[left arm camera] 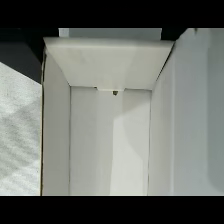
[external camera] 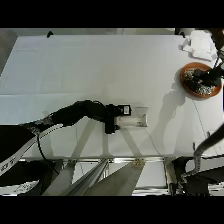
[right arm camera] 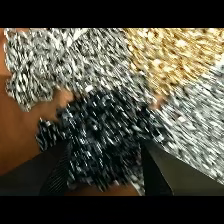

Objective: Fold the box and place the chain.

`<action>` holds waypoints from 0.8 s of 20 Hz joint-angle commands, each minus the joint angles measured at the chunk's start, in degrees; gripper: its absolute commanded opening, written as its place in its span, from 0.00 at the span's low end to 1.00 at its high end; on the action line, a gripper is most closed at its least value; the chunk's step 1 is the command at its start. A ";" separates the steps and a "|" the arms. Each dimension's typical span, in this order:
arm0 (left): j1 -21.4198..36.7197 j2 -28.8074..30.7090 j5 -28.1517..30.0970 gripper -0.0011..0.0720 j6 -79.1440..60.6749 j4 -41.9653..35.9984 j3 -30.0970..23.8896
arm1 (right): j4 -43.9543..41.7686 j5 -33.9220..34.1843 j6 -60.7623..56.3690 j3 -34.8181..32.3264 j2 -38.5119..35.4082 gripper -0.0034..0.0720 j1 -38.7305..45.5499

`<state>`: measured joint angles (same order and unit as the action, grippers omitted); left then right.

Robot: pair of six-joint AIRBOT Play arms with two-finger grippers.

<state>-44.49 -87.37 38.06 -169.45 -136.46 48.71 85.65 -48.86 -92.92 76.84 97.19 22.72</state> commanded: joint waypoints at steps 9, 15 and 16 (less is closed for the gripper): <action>0.00 0.02 0.02 0.47 0.00 0.02 0.00 | -2.56 -1.51 -0.02 0.20 1.49 0.05 0.20; 0.00 0.02 0.02 0.47 0.00 0.02 0.00 | -2.51 -3.45 5.05 0.20 -8.28 0.05 0.20; 0.00 0.02 0.02 0.47 0.00 0.02 0.00 | -2.51 -4.76 7.15 0.20 -11.21 0.05 0.20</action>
